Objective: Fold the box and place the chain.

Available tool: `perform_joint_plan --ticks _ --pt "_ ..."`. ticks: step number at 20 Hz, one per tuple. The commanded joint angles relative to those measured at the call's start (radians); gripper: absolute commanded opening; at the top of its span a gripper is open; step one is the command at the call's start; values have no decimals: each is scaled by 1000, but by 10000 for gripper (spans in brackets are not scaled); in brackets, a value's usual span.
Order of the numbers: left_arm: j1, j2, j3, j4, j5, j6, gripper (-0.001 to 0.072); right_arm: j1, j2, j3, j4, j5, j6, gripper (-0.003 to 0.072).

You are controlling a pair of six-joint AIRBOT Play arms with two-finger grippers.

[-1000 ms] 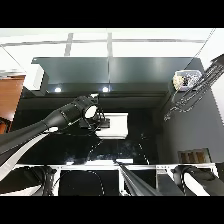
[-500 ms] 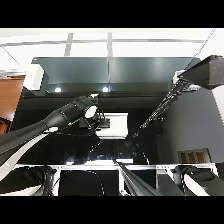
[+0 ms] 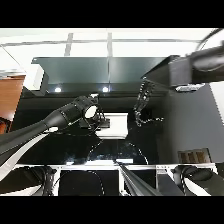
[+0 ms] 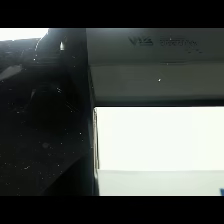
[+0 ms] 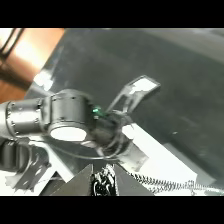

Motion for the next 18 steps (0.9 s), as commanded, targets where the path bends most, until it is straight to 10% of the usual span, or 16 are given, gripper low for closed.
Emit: perform_joint_plan --ticks 1,18 --pt "1 0 0 0 0 0 27 90 -60 -1 10 -36 -3 11" --pt "1 0 0 1 0 0 27 142 -82 -382 171 -202 -104 11"
